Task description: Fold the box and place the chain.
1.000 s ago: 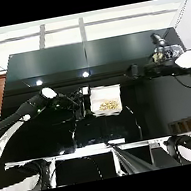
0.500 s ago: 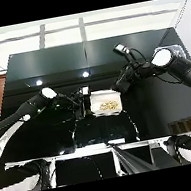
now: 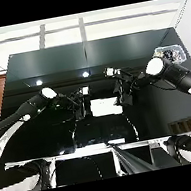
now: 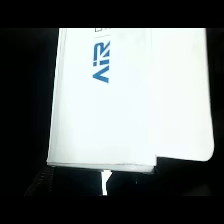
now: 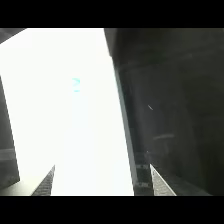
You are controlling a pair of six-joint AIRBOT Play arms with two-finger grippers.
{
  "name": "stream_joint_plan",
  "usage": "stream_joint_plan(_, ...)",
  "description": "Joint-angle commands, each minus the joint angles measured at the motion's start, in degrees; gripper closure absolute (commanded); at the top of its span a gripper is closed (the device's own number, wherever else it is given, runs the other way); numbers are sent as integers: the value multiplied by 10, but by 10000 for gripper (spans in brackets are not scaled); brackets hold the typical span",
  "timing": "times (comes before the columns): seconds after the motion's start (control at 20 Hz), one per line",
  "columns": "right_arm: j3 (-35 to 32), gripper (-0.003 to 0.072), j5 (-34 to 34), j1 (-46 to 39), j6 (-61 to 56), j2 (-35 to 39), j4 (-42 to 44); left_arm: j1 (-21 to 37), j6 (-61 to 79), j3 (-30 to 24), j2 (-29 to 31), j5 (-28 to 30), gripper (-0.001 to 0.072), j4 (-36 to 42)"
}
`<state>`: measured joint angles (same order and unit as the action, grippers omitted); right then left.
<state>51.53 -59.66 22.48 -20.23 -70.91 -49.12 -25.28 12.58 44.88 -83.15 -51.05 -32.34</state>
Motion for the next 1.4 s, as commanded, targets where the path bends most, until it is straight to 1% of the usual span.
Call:
stream_joint_plan(0.0,-2,-20,-10,10,24,1,22,0,0,0,0,0,423,0)
stream_joint_plan(0.1,-2,-20,-26,10,23,2,41,0,0,0,0,0,423,0)
stream_joint_plan(0.2,-3,-20,-34,10,17,2,41,0,0,0,0,0,423,0)
stream_joint_plan(0.3,-4,-20,-31,10,17,2,38,0,0,0,0,0,423,0)
stream_joint_plan(0.35,-4,-20,-16,10,16,1,22,0,-2,0,0,-1,423,0)
stream_joint_plan(0.45,-4,-19,-3,10,16,1,20,-1,-3,0,0,-1,423,0)
stream_joint_plan(0.5,-4,106,-3,10,16,1,21,-1,-3,0,0,-1,423,0)
stream_joint_plan(0.55,-4,246,-4,10,16,1,20,-1,-3,0,0,-1,423,0)
stream_joint_plan(0.6,-4,273,-7,10,15,1,20,-1,-3,0,0,-1,423,0)
stream_joint_plan(0.7,-4,274,-7,10,-2,1,20,-1,-3,0,0,-1,422,0)
stream_joint_plan(0.75,-4,287,-6,10,-8,1,20,-1,-3,0,0,-1,422,0)
stream_joint_plan(0.8,-4,384,-6,10,-10,1,20,-1,-3,0,0,-1,422,0)
stream_joint_plan(1.25,-3,380,-3,10,-10,1,21,-1,-4,0,0,-2,422,0)
stream_joint_plan(1.35,-3,380,4,10,-25,2,21,-1,-4,0,0,-2,422,0)
